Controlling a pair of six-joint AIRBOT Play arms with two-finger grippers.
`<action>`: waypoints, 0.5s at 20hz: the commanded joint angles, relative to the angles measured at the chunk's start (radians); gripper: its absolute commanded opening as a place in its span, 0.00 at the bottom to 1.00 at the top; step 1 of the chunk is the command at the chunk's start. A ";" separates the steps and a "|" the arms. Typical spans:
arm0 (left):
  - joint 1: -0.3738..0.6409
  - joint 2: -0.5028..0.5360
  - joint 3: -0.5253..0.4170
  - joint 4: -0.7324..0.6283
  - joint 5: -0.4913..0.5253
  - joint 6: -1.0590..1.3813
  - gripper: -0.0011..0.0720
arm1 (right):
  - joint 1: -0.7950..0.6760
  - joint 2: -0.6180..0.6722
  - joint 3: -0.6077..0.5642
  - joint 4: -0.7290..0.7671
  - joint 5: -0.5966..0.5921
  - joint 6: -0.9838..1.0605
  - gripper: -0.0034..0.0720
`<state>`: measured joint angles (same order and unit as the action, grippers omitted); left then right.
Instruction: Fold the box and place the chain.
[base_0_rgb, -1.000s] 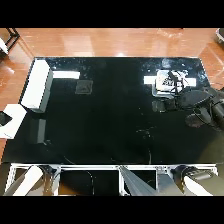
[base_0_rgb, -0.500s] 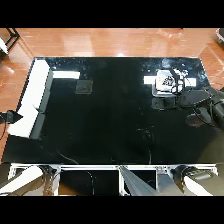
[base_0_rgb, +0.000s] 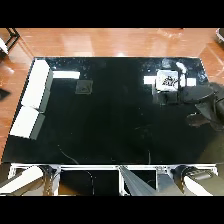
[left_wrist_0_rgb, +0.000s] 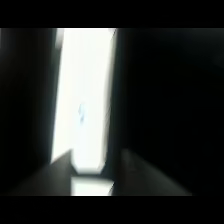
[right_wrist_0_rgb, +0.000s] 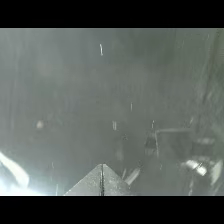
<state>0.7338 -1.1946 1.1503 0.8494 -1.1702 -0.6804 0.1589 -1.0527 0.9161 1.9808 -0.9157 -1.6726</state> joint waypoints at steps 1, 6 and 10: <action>-0.165 0.003 0.231 -0.152 0.018 -0.100 0.04 | 0.000 0.001 0.174 -0.137 -0.071 0.053 0.07; -0.608 0.037 0.299 0.317 0.098 -0.584 0.03 | -0.002 0.046 0.283 -0.561 -0.270 0.285 0.07; -0.818 0.099 0.026 0.447 0.195 -0.692 0.04 | -0.002 0.139 0.027 -0.647 -0.138 0.445 0.07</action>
<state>0.0677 -1.1332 1.3117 1.1545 -1.0649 -1.2102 0.1566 -0.9680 1.0706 1.4578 -1.1156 -1.3678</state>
